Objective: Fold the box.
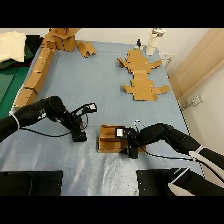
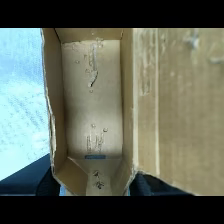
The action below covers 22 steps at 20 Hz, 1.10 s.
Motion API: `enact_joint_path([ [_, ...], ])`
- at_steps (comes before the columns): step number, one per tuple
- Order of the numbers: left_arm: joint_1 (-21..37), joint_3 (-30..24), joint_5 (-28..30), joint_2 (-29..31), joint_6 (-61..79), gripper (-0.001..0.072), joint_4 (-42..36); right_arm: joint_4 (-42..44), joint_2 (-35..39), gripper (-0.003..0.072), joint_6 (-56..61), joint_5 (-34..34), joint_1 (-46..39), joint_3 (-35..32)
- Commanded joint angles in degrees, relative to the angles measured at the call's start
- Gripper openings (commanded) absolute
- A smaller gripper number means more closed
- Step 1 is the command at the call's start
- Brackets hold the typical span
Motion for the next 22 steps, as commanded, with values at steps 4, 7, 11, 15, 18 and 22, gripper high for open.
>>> enact_joint_path([
  [4, 1.7, -9.3, 2.3, 6.9, 23.9, 0.0696, -12.9, -0.2, 0.0, 0.0504, 0.0, 0.0, 0.0, 0.0],
  [7, -2.1, -14.3, 12.0, 11.2, 23.7, 0.0697, -12.2, -0.2, 0.0, 0.0504, 0.0, 0.0, 0.0, 0.0],
  [11, -10.7, -15.1, 17.9, 11.6, 23.7, 0.0697, -16.5, -0.3, 0.0, 0.0504, 0.0, 0.0, 0.0, 0.0],
  [15, -13.7, -15.1, 23.3, 11.3, 23.5, 0.0697, -17.4, -0.3, 0.0, 0.0504, 0.0, 0.0, 0.0, 0.0],
  [18, -14.4, -15.1, 22.0, 10.4, 23.5, 0.0697, -17.6, -0.3, 0.0, 0.0504, 0.0, 0.0, 0.0, 0.0],
  [22, -16.6, -15.0, 18.8, 10.5, 23.5, 0.0696, -18.2, -0.3, 0.0, 0.0504, 0.0, 0.0, 0.0, 0.0],
])
